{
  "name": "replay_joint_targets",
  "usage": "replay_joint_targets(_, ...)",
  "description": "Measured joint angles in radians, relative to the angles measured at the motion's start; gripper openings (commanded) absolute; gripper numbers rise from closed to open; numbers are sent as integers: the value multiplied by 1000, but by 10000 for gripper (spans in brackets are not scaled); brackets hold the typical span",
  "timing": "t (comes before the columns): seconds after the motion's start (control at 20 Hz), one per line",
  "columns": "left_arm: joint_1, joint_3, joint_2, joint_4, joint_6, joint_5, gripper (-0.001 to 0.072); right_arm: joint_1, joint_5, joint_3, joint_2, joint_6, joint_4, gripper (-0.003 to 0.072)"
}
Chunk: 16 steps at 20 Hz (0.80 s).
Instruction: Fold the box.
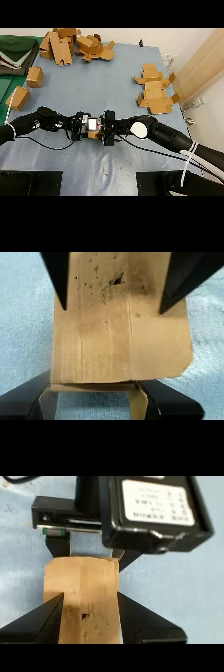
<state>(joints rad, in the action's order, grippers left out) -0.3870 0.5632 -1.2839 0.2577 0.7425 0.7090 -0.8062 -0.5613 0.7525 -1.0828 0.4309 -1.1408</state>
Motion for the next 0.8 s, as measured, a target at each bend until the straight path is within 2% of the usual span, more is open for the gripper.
replay_joint_targets(0.4,0,0,0,0,0,0,381,-47,-30,8,-53,74,-104,526)
replay_joint_targets(0.55,0,0,0,0,0,0,381,-80,-13,8,-83,130,-217,520)
replay_joint_targets(0.7,0,0,0,-1,-1,0,381,-126,1,10,-99,242,-404,499)
replay_joint_targets(0.75,0,0,0,0,-1,0,381,-141,2,10,-101,287,-472,414)
replay_joint_targets(0.8,0,0,0,0,0,0,381,-154,5,10,-103,325,-528,365)
